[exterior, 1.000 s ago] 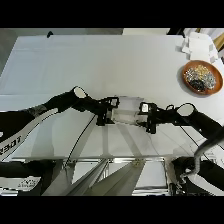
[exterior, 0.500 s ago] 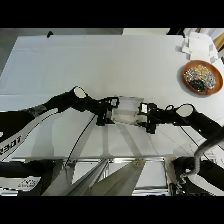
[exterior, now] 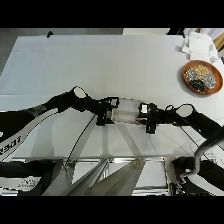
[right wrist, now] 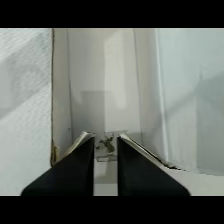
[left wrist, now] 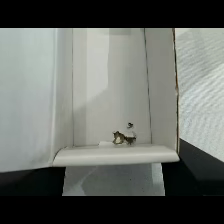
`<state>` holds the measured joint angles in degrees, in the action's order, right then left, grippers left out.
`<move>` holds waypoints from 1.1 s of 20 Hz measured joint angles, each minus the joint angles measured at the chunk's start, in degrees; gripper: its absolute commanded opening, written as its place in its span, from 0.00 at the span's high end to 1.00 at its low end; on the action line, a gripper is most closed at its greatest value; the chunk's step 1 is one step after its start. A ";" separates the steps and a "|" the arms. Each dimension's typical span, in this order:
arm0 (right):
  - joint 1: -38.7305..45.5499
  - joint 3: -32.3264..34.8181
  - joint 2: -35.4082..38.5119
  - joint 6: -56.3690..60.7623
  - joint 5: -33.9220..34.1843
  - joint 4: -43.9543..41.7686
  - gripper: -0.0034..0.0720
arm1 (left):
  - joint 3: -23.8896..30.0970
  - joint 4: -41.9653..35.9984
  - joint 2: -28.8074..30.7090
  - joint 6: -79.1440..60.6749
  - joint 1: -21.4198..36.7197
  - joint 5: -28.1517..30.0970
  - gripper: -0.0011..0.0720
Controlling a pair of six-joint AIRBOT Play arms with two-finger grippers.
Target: Fold the box and place the chain.
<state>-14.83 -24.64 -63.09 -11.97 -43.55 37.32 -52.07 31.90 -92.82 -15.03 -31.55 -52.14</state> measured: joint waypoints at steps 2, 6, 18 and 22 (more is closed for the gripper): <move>0.00 0.00 0.02 0.11 -1.40 0.50 0.92 | 0.00 -0.02 0.00 0.00 0.00 0.02 0.45; 0.00 0.00 0.02 0.59 -2.95 0.81 0.61 | 0.00 0.02 0.00 -0.02 -0.02 -0.17 0.45; 0.00 0.00 2.89 2.25 -0.09 -1.77 0.57 | 0.00 -0.07 0.00 0.02 -0.02 0.17 0.45; 0.00 0.02 9.05 9.60 -1.07 7.61 0.68 | 0.00 -0.04 0.00 0.02 -0.02 0.11 0.45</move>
<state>-14.83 -24.62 -54.04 -2.37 -44.62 44.93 -52.07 31.86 -92.82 -15.00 -31.57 -52.03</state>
